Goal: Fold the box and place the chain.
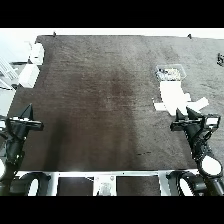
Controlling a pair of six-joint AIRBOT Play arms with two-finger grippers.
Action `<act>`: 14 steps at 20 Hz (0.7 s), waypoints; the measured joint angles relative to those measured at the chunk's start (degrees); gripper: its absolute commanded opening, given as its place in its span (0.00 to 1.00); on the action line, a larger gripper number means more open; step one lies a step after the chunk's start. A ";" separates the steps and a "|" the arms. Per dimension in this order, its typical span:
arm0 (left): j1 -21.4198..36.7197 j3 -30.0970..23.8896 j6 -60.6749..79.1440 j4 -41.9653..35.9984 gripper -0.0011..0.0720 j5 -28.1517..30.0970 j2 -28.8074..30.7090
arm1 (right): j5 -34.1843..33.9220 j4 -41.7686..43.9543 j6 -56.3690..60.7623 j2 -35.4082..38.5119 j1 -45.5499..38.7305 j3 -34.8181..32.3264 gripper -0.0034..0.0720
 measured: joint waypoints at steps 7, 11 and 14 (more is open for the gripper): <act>0.00 0.02 0.02 0.02 0.04 0.00 0.00 | -0.46 0.28 0.15 -0.39 -1.31 2.60 0.59; 0.00 0.00 0.02 0.00 0.04 -0.02 0.00 | 1.25 0.50 0.35 -7.56 -9.84 10.16 0.62; 0.00 0.00 0.02 0.02 0.04 -0.02 0.00 | 10.80 0.39 1.29 -19.61 -20.98 19.30 0.62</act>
